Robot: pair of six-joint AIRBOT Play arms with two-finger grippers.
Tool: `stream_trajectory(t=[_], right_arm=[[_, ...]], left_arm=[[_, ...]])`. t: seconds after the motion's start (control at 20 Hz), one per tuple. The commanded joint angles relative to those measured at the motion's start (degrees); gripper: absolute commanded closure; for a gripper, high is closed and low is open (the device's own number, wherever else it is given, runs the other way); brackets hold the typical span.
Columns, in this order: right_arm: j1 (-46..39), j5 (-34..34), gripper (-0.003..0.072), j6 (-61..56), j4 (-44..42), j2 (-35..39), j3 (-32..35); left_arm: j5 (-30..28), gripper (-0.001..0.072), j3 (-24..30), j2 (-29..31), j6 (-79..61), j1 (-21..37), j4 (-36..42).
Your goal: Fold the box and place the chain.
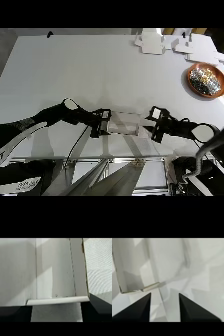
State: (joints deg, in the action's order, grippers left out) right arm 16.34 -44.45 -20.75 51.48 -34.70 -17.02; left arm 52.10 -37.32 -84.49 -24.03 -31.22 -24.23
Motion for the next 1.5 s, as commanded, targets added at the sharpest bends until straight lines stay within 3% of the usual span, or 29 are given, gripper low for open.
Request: stream_trajectory(t=[0.0,0.05,0.25,0.45,0.85,1.15,1.45], right_arm=[[-6.75,-7.85,0.0636,-9.81,2.64,5.86,0.00],[-8.85,-9.07,0.0666,-15.63,3.21,5.86,0.00],[-15.61,-9.16,0.0667,-42.99,12.92,5.11,0.00],[-19.93,-11.56,0.0667,-54.88,13.03,3.43,0.00],[-19.96,-19.89,0.0667,-51.71,-2.19,-11.80,0.07],[-15.19,-16.28,0.0667,-50.80,-3.74,-17.05,0.13],[-10.32,-11.96,0.0660,-49.18,-7.19,-17.57,0.11]], left_arm=[[0.00,0.0437,-0.04,0.02,0.02,0.07,-0.02],[0.00,0.0437,-0.04,0.02,0.02,0.07,-0.02],[0.00,0.0437,-0.04,0.02,0.02,0.07,-0.02],[0.02,0.0437,-0.04,0.02,0.04,0.07,-0.02],[0.02,0.0437,-0.04,0.02,0.02,0.07,-0.02],[0.02,0.0437,-0.04,0.02,0.02,0.07,-0.02],[0.02,0.0437,-0.04,0.02,0.04,0.07,-0.02]])
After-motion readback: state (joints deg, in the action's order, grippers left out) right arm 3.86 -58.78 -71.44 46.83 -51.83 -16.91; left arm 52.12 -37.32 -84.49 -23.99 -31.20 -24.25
